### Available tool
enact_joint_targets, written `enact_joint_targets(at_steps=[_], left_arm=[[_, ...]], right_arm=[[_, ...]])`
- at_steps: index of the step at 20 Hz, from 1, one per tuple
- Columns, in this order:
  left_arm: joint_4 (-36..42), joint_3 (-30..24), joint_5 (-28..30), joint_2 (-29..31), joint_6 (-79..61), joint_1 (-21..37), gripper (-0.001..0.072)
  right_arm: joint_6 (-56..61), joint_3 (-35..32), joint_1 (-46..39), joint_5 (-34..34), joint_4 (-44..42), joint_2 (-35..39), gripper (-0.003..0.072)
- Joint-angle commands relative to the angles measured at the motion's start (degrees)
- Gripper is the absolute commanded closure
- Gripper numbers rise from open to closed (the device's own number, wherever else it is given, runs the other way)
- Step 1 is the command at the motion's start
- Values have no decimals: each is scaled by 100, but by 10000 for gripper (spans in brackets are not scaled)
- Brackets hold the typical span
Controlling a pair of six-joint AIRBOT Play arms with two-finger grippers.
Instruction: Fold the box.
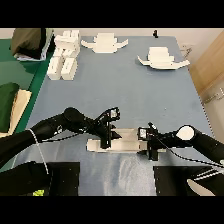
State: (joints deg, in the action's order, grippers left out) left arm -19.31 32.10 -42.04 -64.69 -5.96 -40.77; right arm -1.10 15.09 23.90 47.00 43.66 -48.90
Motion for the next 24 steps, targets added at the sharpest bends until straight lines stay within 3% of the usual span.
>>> enact_joint_targets(at_steps=[1, 11, 12, 13, 14, 17, 19, 23, 24], left_arm=[[0, -2, 0, 4, -2, 4, 693], [-4, -2, -55, 2, -17, 4, 690], [-4, -2, -50, 2, -17, 4, 550], [-4, -2, -42, 4, -13, 9, 183], [-2, -2, -37, 7, -2, 11, 73], [-184, -2, -59, 129, 66, 31, 71], [-927, -2, -96, 420, 933, 142, 25], [-2446, 0, -1182, 1388, 3740, 656, 28], [-2542, 0, -1434, 1635, 4437, 737, 180]], right_arm=[[-2, -2, 4, 2, 2, 4, 226], [-2, -2, 4, 2, 2, 4, 226], [-2, -2, 4, 2, 2, 4, 226], [-2, -2, 4, 2, 2, 4, 226], [-2, -2, 4, 2, 2, 4, 226], [-2, -2, 4, 2, 2, 4, 226], [-2, -2, 4, 2, 2, 4, 226], [-2, -2, 7, 2, 2, 4, 226], [-2, -2, 4, 2, 2, 4, 226]])
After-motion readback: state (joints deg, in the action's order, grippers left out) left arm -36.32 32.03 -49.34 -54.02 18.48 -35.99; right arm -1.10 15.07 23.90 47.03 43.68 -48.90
